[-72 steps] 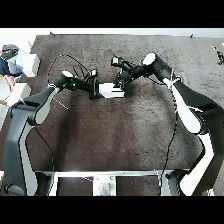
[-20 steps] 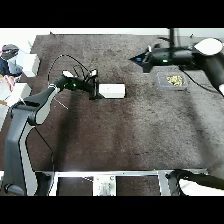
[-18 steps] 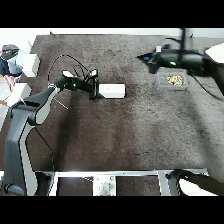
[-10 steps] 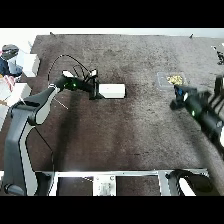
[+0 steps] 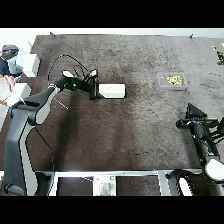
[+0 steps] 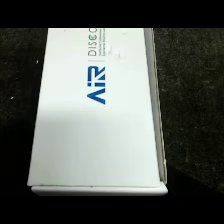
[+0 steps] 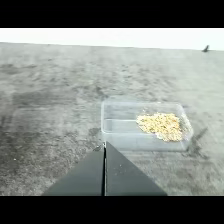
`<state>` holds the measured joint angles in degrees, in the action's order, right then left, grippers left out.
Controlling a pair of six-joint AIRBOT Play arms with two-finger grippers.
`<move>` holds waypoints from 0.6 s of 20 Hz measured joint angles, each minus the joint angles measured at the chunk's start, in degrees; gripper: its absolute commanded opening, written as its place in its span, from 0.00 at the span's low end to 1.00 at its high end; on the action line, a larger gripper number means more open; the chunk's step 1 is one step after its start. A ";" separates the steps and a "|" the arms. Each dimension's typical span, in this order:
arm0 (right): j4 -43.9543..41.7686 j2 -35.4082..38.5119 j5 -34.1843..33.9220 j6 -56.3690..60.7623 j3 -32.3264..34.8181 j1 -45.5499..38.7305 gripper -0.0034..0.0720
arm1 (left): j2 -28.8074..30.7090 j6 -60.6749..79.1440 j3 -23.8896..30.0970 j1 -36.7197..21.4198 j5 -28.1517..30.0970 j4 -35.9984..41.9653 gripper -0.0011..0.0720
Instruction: Fold the box and place the chain.
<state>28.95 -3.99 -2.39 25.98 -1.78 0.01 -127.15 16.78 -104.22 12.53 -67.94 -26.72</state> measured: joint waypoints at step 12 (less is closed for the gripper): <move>0.20 1.22 -1.95 -0.02 1.01 0.02 0.06 | 0.00 0.00 0.00 0.00 0.00 0.00 0.75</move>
<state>29.15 -2.76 -4.34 25.96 -0.78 0.03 -127.15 16.78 -104.22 12.53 -67.94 -26.72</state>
